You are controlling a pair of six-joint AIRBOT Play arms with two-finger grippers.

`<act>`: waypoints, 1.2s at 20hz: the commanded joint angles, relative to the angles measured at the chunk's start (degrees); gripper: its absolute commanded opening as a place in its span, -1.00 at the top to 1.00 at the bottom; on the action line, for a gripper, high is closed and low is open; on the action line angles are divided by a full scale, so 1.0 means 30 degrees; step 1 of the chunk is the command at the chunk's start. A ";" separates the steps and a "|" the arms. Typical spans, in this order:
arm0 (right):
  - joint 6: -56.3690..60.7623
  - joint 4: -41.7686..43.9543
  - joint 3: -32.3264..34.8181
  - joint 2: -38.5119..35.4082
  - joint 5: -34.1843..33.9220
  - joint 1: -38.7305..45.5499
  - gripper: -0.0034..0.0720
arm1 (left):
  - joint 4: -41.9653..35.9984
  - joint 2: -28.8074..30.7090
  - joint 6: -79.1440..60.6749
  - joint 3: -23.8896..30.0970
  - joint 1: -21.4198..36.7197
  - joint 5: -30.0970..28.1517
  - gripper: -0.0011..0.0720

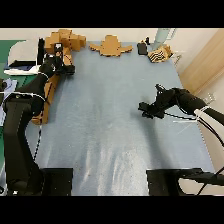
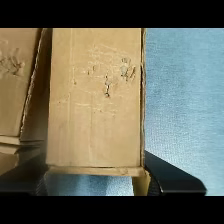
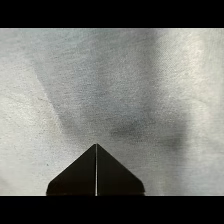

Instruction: Fold the box.

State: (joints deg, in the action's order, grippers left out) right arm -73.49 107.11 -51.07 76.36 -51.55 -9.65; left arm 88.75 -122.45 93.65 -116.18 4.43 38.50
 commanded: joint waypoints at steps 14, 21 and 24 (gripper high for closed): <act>0.0000 0.0000 -0.0022 0.0000 0.0000 0.0007 0.90 | 0.0000 -0.0036 0.0007 0.0000 -0.0044 -0.0678 0.09; 0.0000 0.0000 -0.0022 0.0000 0.0000 0.0007 0.89 | 0.0000 -0.0554 0.0007 0.0022 -0.0036 0.0284 0.09; 0.0000 0.0000 -0.0022 0.0000 0.0000 0.0000 0.90 | 0.0000 -0.0692 0.0007 0.0022 -0.0044 0.0692 0.09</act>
